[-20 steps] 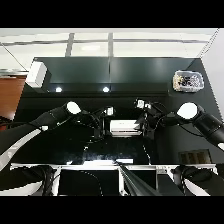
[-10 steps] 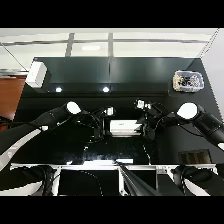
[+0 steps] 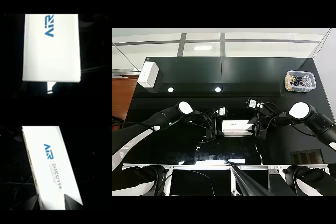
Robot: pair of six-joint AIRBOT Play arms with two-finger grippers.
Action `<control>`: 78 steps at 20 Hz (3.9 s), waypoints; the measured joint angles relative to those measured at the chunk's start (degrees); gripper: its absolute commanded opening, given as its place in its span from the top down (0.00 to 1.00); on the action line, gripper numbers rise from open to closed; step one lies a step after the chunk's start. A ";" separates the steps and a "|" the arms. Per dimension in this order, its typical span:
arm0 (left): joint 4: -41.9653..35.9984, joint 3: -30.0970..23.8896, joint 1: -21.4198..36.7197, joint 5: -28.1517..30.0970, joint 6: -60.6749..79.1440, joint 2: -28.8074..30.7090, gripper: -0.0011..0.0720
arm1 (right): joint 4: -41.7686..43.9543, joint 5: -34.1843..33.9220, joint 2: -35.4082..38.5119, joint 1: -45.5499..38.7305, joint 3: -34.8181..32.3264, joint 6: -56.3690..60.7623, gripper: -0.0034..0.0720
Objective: Fold the box and place the chain.
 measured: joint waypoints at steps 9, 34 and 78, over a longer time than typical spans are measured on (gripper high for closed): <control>0.00 0.00 0.00 0.02 -0.09 0.00 0.44 | -0.31 0.39 -0.98 0.00 0.02 0.74 0.44; -0.02 -0.02 0.00 0.02 -0.13 0.00 0.44 | 20.17 0.98 -5.42 -2.60 -3.72 44.44 0.94; 3.15 8.37 -7.15 0.46 -16.76 6.19 0.02 | -1.95 12.28 15.37 -29.57 4.79 46.25 0.94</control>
